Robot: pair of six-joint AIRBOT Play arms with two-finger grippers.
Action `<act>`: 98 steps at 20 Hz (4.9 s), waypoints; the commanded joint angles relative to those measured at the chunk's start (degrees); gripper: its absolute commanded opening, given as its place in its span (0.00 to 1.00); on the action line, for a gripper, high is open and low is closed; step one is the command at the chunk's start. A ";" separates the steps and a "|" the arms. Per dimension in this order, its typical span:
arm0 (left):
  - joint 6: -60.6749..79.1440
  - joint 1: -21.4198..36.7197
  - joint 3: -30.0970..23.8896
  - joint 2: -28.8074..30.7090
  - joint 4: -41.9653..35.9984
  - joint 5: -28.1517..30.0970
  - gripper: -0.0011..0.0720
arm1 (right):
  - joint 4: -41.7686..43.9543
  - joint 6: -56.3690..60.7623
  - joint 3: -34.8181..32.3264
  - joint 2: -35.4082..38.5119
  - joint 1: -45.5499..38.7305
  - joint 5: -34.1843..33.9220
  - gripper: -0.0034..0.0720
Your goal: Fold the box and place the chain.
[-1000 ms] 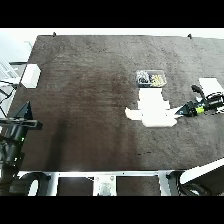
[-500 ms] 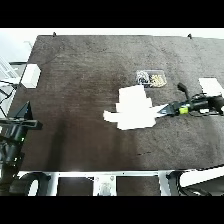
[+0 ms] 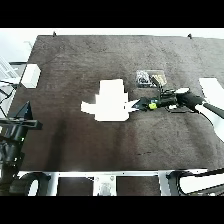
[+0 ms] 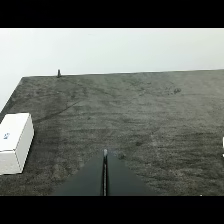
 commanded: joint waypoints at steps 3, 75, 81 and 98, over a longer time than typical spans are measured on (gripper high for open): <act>0.02 0.04 0.00 0.04 0.02 0.74 0.04 | -1.97 -0.13 2.69 -0.96 2.23 -5.99 0.06; -41.24 -7.10 106.90 -126.92 30.80 -73.29 0.73 | -5.27 -2.08 3.76 -1.29 7.69 -14.43 0.06; -39.36 -7.89 106.90 -126.99 28.94 -72.98 0.65 | -5.27 -2.08 3.76 -1.29 7.69 -14.43 0.06; -34.58 -8.81 106.97 -127.36 26.77 -75.30 0.04 | -5.29 -3.15 3.76 -1.29 7.67 -14.38 0.11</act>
